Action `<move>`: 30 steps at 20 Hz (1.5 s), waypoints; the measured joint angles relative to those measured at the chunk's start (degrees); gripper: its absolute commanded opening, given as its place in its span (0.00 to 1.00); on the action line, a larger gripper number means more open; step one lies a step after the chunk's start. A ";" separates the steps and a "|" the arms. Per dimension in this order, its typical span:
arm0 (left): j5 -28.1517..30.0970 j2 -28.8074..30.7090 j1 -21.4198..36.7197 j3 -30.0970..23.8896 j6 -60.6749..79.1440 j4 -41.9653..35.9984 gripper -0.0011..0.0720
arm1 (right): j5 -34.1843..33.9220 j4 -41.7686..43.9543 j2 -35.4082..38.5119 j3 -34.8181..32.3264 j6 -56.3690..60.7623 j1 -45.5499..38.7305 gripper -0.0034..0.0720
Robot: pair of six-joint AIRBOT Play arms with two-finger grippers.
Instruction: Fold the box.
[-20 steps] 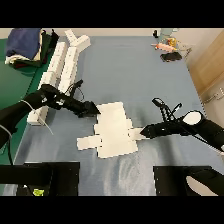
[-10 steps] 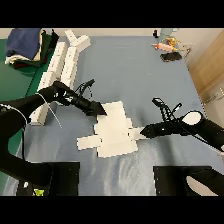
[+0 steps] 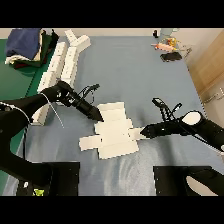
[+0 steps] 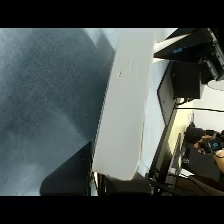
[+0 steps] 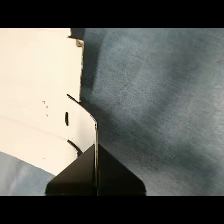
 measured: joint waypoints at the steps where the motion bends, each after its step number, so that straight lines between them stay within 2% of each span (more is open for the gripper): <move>1: 0.00 0.00 0.00 0.00 0.31 0.04 0.09 | 0.00 0.00 0.00 0.00 0.00 0.00 0.05; 7: 0.20 0.00 -0.04 0.00 1.07 0.28 0.09 | -0.02 0.02 0.00 0.00 0.00 0.00 0.05; 8: 0.24 0.00 -0.04 0.00 1.11 0.20 0.28 | 0.00 0.02 0.00 0.00 0.00 0.00 0.05; 9: 0.46 0.00 -0.04 0.09 1.11 0.22 0.58 | 0.02 0.00 0.00 -0.02 0.02 0.00 0.05; 10: 0.70 0.00 -0.04 0.22 1.11 0.09 0.66 | 0.00 0.02 0.00 0.00 0.00 0.00 0.05; 11: 1.03 0.00 -0.04 0.35 1.11 -0.24 0.66 | 0.02 0.02 0.00 0.00 0.02 0.00 0.05; 12: 1.25 0.00 -0.04 0.52 1.11 -0.33 0.65 | 0.00 0.02 -0.02 0.00 0.00 0.00 0.05; 14: 1.73 0.00 -0.04 0.85 1.14 -0.76 0.33 | 0.02 -0.13 -0.02 0.00 0.02 0.00 0.05; 20: 2.21 0.00 -0.04 1.18 3.04 -1.03 0.31 | 0.07 -0.42 -0.02 0.00 0.02 0.00 0.05; 21: 2.25 0.00 -0.04 1.18 3.28 -1.01 0.03 | 0.11 -0.44 -0.02 0.00 0.04 0.00 0.05; 24: 1.95 -0.04 -0.48 1.20 4.52 -1.27 0.03 | 0.28 -0.63 -0.02 -0.02 0.02 0.00 0.05; 25: 2.16 -0.07 -0.76 1.20 4.83 -1.18 0.03 | 0.28 -0.61 -0.02 0.00 0.02 0.00 0.12; 26: 2.25 -0.09 -1.07 1.20 4.98 -1.20 0.03 | 0.26 -0.61 -0.02 0.00 0.02 -0.02 0.27; 27: 2.43 -0.11 -1.46 1.18 4.96 -1.20 0.03 | 0.07 -0.44 -0.02 0.00 0.02 0.00 0.35; 30: 3.28 -0.02 -2.03 1.18 6.34 -1.29 0.03 | -0.48 -0.48 0.02 0.20 0.24 -0.13 0.35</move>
